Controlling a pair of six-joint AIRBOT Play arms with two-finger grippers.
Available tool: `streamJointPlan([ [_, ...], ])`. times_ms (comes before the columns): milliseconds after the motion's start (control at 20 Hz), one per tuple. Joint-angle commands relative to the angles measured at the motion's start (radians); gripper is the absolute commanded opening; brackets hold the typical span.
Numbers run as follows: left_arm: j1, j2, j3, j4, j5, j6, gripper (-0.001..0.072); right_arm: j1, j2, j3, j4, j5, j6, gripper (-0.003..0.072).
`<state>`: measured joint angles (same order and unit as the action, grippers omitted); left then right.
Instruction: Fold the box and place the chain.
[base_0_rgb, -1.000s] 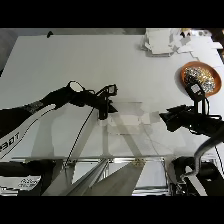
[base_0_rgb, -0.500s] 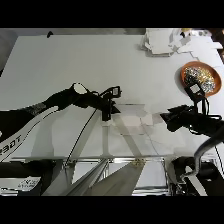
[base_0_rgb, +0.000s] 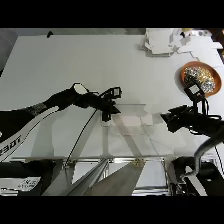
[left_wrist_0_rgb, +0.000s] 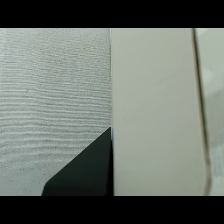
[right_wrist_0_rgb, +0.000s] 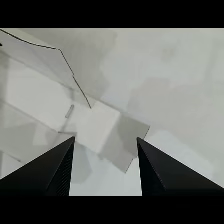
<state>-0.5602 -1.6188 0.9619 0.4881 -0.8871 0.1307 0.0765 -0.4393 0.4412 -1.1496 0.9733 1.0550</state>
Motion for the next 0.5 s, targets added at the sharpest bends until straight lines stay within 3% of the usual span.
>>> streamJointPlan([
  [0,-0.001,0.0,-0.001,0.0,0.001,0.0,0.0013,0.002,0.0,0.001,0.021,0.021,-0.07,0.0379],
  [100,-0.002,0.0,-0.001,-0.001,0.0,0.0,0.0013,0.002,0.0,0.001,0.1,0.041,-0.232,0.0106],
  [150,-0.002,0.0,-0.001,-0.001,0.0,0.0,0.0013,0.002,-0.003,-0.001,0.14,0.059,-0.315,0.0019],
  [300,-0.002,0.0,-0.001,-0.001,0.0,0.0,0.0013,0.008,-0.055,-0.046,0.255,0.045,-0.507,0.0018],
  [450,-0.002,0.0,-0.001,-0.001,0.0,0.0,0.0013,0.121,-0.152,-0.078,0.28,0.042,-0.792,0.0023],
])
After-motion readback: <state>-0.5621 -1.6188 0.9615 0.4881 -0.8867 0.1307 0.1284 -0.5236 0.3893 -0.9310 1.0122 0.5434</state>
